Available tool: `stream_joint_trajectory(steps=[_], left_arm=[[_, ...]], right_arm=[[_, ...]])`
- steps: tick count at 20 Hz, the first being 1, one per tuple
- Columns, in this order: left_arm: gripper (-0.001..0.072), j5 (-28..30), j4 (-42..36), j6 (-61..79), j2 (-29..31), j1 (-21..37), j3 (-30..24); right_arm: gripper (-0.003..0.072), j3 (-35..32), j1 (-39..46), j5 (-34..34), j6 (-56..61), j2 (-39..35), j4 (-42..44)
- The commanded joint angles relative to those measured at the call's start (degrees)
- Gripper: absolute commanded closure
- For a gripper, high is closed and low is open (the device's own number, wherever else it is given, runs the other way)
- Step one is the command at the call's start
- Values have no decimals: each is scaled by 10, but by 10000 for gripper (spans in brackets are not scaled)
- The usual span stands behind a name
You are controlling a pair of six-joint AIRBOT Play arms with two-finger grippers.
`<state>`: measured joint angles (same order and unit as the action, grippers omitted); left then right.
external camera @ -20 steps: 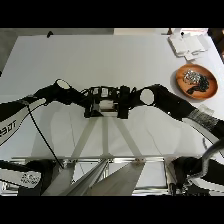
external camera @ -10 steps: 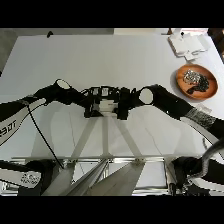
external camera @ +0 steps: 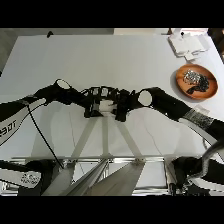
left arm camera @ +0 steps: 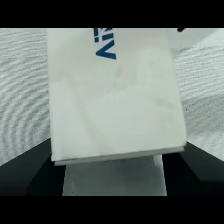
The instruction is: Fold the box and place the chain.
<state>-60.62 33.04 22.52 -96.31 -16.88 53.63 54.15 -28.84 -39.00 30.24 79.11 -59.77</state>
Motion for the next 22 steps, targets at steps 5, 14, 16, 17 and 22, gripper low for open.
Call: stream_joint_trajectory(steps=[5,14,16,17,22], left_arm=[[695,0,0,0,0,0,0],[695,0,0,0,0,0,0],[695,0,0,0,0,0,0],[695,0,0,0,0,0,0],[695,0,0,0,0,0,0]], right_arm=[[271,-8,-5,41,12,-22,0],[676,-8,23,39,146,-73,125],[678,-9,45,39,149,-55,215],[679,-9,54,39,149,-42,248],[680,-10,66,-15,153,24,334]])
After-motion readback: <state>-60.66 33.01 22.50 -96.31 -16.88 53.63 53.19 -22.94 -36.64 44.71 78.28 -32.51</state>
